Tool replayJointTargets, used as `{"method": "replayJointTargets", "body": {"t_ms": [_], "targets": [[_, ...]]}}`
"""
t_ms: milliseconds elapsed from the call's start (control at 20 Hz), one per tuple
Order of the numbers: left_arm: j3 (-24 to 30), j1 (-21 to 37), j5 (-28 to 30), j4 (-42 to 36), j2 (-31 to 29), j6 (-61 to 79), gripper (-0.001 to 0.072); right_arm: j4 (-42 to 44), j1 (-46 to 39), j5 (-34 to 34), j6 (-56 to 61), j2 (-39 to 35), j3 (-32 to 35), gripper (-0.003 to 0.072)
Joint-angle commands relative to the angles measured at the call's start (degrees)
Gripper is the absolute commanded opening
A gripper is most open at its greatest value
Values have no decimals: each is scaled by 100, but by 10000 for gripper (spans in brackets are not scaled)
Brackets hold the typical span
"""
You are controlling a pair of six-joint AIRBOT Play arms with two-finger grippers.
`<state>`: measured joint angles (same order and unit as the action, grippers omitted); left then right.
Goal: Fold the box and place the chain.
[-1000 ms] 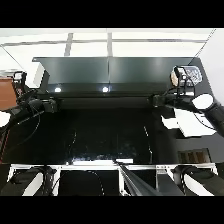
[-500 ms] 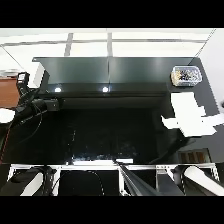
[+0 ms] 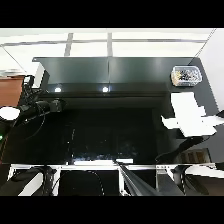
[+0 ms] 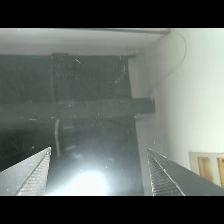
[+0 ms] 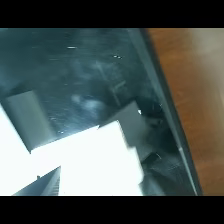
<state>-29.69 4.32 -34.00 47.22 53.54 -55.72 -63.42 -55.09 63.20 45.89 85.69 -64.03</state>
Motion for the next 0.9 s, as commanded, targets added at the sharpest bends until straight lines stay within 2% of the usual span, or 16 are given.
{"method": "replayJointTargets", "body": {"t_ms": [0,100,300,450,650,750,850], "targets": [[0,-4,-166,2,66,-24,708,17,280,39,-560,157,-157,321],[0,-4,-223,4,66,-20,708,13,297,258,-560,157,-201,28],[-2,-4,-223,4,66,-20,708,380,387,957,-564,-107,-192,15],[-2,-4,-278,2,66,-22,708,1353,614,968,-667,-721,317,15],[-2,-4,-542,0,66,-22,708,3012,1423,1012,-1174,-1639,1687,16],[-2,-4,-719,-90,66,-22,708,4494,1989,940,-1757,-2090,2564,15],[-2,-7,-938,-402,66,-15,708,5567,2553,658,-2199,-2516,3333,16]]}}
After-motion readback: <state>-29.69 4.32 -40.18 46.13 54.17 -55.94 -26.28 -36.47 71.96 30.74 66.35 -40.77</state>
